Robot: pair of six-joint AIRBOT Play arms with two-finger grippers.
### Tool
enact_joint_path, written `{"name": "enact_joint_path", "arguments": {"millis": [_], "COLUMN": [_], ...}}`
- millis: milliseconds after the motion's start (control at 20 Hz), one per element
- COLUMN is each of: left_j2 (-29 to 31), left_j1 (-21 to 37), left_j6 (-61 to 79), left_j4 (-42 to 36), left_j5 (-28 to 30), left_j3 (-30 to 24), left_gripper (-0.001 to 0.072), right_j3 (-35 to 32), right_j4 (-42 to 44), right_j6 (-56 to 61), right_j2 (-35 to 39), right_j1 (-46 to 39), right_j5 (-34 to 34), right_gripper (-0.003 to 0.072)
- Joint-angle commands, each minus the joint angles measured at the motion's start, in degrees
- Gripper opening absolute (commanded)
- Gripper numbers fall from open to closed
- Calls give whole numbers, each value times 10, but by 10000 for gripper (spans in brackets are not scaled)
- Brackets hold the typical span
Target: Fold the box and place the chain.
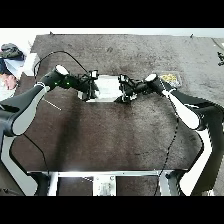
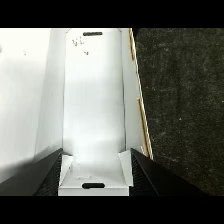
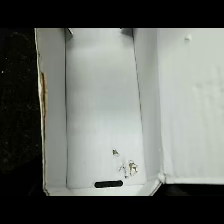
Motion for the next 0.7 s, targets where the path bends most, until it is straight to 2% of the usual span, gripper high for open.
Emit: {"name": "enact_joint_path", "arguments": {"millis": [0,50,100,150,350,400,450,500,600,650], "left_j2": [0,0,0,0,0,0,0,0,2,3], "left_j1": [1,1,1,1,1,1,1,4,14,22], "left_j6": [1,1,1,-2,-28,-30,-30,-30,-36,-37], "left_j4": [2,3,3,2,2,2,2,1,1,-1], "left_j5": [8,8,8,11,17,17,14,7,-18,-45], "left_j3": [0,0,0,0,0,0,0,1,1,4], "left_gripper": [497,498,531,720,720,698,570,501,278,274], "right_j3": [0,0,0,0,0,0,0,0,0,0], "right_j4": [0,0,0,0,0,0,0,0,0,0], "right_j6": [0,0,0,0,0,0,0,0,0,0], "right_j2": [0,0,0,0,0,0,0,0,0,0], "right_j1": [0,0,0,0,0,0,0,0,0,0], "right_j5": [0,0,0,0,0,0,0,0,0,0], "right_gripper": [470,470,469,469,470,470,469,470,470,470]}}
